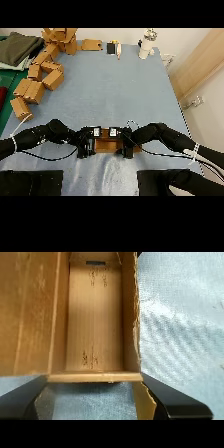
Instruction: Fold the box.
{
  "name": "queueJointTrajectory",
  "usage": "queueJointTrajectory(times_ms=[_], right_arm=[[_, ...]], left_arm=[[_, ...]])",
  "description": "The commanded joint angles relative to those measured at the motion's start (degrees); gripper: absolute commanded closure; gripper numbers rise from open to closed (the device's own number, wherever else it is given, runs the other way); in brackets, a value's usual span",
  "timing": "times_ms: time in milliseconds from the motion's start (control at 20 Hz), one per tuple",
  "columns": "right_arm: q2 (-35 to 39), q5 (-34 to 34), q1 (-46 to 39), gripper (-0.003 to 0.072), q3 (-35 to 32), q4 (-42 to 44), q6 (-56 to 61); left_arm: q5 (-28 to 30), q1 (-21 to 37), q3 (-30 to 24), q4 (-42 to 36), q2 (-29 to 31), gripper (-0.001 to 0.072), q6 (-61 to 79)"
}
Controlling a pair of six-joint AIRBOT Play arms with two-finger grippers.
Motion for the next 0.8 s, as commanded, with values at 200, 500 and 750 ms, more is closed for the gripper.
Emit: queueJointTrajectory(times_ms=[200, 500, 750], right_arm=[[0.04, 0.02, 0.04, 0.0187, 0.04, 0.02, 0.04], [0.04, 0.00, 0.04, 0.0187, 0.04, 0.02, 0.04], [0.04, 0.00, 0.04, 0.0187, 0.04, 0.02, 0.04]], left_arm=[[-0.61, -0.63, 0.13, -1.79, -0.04, 0.0023, 1.29], [-0.48, -1.16, 0.13, -2.27, -0.04, 0.0024, 1.49], [-0.42, -1.16, 0.13, -2.38, -0.04, 0.0149, 1.46]])
